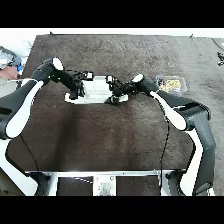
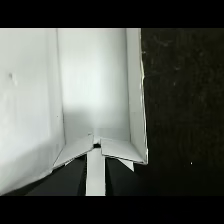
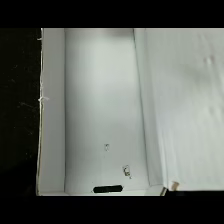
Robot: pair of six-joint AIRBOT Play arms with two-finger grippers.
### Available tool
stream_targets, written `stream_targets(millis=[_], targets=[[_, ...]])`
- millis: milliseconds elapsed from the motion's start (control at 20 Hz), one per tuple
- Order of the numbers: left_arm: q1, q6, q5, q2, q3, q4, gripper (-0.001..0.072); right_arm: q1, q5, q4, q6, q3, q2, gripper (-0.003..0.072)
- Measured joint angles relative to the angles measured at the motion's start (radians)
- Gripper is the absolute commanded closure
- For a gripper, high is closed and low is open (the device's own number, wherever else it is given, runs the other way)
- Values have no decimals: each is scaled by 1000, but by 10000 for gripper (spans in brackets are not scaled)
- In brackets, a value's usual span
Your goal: Fold the box and place the chain.
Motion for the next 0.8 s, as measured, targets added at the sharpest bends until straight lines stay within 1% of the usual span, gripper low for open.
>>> stream_targets(millis=[250, 400, 800], targets=[[0, 48, 2, 0, 0, -63, 587, 0, 0, 0, 0, 0, 0, 216], [0, 57, 6, -1, -2, -70, 586, 0, 0, 0, 0, 0, 0, 216], [0, 64, 11, -42, -3, -76, 585, 0, 0, 0, 0, 0, 0, 215]])
